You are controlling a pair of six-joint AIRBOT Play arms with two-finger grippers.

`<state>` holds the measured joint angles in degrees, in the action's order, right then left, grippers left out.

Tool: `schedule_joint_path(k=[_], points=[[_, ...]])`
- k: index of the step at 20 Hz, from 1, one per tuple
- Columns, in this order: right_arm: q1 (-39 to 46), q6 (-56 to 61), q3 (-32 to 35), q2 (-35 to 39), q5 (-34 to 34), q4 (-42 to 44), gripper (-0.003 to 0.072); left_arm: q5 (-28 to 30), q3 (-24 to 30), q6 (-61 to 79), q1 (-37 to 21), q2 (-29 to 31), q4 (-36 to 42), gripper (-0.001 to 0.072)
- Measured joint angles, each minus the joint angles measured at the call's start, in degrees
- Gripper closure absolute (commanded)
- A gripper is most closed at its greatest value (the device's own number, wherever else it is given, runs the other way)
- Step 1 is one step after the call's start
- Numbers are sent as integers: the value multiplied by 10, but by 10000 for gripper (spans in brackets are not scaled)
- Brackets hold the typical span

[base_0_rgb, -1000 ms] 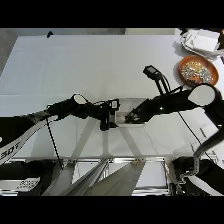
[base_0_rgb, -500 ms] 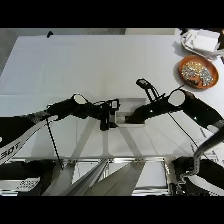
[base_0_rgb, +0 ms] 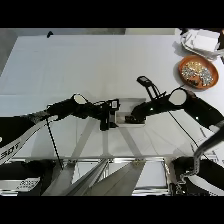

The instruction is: Fold the box and place the chain.

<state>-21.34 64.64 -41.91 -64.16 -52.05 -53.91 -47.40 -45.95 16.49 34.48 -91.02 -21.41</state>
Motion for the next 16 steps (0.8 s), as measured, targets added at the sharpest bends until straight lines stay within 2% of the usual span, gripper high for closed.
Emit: schedule_joint_path(k=[4,9,12,16], points=[[77,5,-7,69,-18,-33,509,0,0,0,0,0,0,501],[215,83,-9,106,-6,-159,503,0,0,0,0,0,0,501],[297,120,-9,92,46,-200,479,0,0,0,0,0,0,501],[365,140,-9,24,125,-217,454,0,0,0,0,0,0,501]])
